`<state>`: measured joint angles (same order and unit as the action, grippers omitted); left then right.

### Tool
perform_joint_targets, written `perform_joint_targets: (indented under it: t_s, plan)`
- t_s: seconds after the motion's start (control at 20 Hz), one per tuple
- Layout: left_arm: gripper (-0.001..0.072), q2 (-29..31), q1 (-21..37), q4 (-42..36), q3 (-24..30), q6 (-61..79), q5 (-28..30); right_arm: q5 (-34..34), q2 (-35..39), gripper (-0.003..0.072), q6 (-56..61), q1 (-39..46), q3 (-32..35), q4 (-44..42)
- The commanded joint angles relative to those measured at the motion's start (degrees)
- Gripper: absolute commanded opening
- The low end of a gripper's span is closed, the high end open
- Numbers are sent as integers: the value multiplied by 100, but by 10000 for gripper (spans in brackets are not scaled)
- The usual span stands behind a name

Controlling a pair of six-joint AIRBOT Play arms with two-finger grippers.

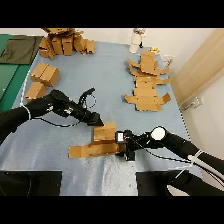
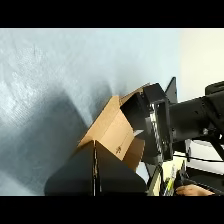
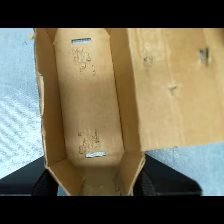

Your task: Fold the box.

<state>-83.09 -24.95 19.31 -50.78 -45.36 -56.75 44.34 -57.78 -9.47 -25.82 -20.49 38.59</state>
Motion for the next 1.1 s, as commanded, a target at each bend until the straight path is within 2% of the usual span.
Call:
perform_joint_targets:
  t_s: [0.0,0.2,0.3,0.35,0.5,0.65,0.85,0.9,0.95,1.0,1.05]
  plan:
    - [9,-2,129,-2,-94,535,-96,2,-2,583,0,0,-2,0]
    - [9,24,136,-4,-94,1145,-549,0,-2,583,0,0,-2,0]
    - [5,223,127,63,-92,1574,-839,4,-2,583,0,0,-2,4]
    - [4,422,94,267,-92,1639,-785,2,-2,583,-2,0,-2,4]
    - [3,1434,-256,1683,125,1639,111,2,-2,583,0,0,-2,22]
    - [5,2583,-688,2949,811,1637,1082,0,-2,583,0,0,-2,22]
    - [12,3421,-1025,3604,1775,1646,1193,0,-2,583,0,0,-2,22]
    - [81,3475,-1123,3602,1945,1646,1158,0,-2,583,0,0,-2,22]
    - [468,3469,-1250,3602,2039,1644,1110,0,-2,583,0,0,-2,22]
    - [631,3449,-1392,3600,2076,1641,1095,0,-2,583,0,0,-2,22]
    - [628,3438,-1547,3602,2083,1644,1064,-2,-2,583,0,0,-2,24]
